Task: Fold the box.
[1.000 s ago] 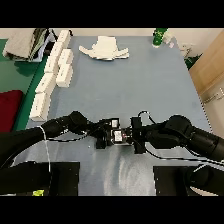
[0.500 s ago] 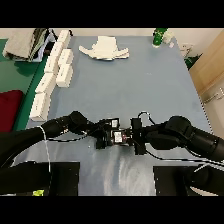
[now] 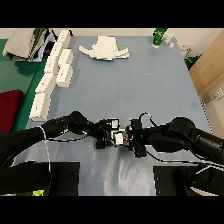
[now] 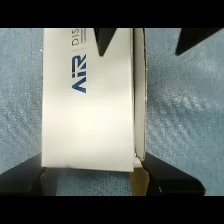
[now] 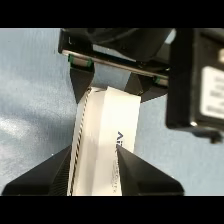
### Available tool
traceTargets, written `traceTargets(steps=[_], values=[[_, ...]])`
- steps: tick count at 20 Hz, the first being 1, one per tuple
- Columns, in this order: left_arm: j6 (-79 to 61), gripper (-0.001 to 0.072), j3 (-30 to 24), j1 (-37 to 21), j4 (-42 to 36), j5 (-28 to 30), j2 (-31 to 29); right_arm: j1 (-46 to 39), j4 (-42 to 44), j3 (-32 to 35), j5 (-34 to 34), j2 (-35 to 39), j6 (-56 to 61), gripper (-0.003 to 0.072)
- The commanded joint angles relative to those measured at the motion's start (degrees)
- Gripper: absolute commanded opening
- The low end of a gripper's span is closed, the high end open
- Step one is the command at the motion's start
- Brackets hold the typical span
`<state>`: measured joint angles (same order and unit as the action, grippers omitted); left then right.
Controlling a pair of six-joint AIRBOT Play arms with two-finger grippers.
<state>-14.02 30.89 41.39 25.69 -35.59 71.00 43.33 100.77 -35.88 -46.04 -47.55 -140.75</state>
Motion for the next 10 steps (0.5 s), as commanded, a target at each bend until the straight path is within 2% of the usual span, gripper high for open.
traceTargets(steps=[1,4,5,6,7,10], values=[[0.02,0.052,0.0,0.02,0.0,0.07,0.0,0.0,0.22,0.0,-0.74,2.99,3.28,0.0432],[0.02,0.052,0.0,0.02,0.0,0.07,0.0,-0.02,0.2,0.0,-2.56,4.39,6.99,0.0421],[0.02,0.052,0.0,0.02,0.0,0.07,0.0,-0.02,0.22,0.02,-3.21,4.68,8.9,0.0294],[0.02,0.052,0.0,0.02,0.0,0.07,0.0,0.0,0.24,0.04,-3.93,4.92,11.41,0.0071],[0.02,0.052,0.0,0.02,0.0,0.09,0.0,0.0,0.92,0.39,-3.76,5.25,13.35,0.0002],[0.02,0.052,0.0,0.02,0.0,0.07,0.0,0.0,7.37,4.68,1.66,8.5,16.5,0.0001]])
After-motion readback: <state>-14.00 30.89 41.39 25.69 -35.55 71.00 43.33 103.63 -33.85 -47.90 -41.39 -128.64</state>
